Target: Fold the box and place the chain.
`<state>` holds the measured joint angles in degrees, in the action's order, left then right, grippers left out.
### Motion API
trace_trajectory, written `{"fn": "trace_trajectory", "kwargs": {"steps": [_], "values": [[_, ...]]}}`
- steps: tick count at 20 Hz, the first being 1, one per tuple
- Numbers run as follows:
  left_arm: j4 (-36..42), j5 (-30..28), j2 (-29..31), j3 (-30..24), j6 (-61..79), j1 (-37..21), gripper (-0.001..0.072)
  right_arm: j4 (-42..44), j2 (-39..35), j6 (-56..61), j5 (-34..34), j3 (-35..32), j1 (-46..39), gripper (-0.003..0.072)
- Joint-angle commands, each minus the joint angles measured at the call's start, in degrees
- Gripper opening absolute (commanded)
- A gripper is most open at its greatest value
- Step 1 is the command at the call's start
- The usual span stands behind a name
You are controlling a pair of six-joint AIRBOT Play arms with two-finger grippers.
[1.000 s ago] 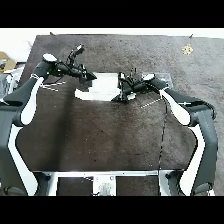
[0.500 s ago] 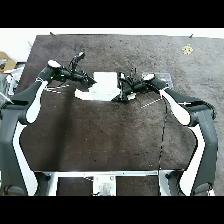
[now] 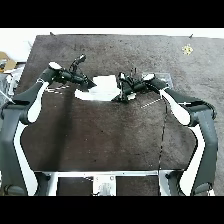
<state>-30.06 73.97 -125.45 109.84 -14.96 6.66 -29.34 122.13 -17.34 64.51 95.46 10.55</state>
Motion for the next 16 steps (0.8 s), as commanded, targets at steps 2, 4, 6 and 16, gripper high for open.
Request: {"fn": "trace_trajectory", "kwargs": {"steps": [2, 4, 6, 16], "values": [[0.02, 0.7, 1.88, 0.96, 1.03, -0.11, 0.0012, 0.02, -0.02, 0.02, -0.02, 0.0, 0.02, 0.0444], [-0.9, 1.14, 3.8, 2.43, 1.03, -0.11, 0.0013, 0.02, -0.02, 0.02, -0.02, 0.0, 0.04, 0.0444], [-2.84, 2.19, 6.19, 3.74, 1.05, -0.11, 0.0013, 0.0, -0.02, 0.02, -0.02, 0.0, 0.02, 0.0444], [-22.27, 8.81, 10.71, 0.48, 10.8, -0.09, 0.0701, 0.02, -0.02, 0.02, -0.02, 0.0, 0.04, 0.0444]]}}
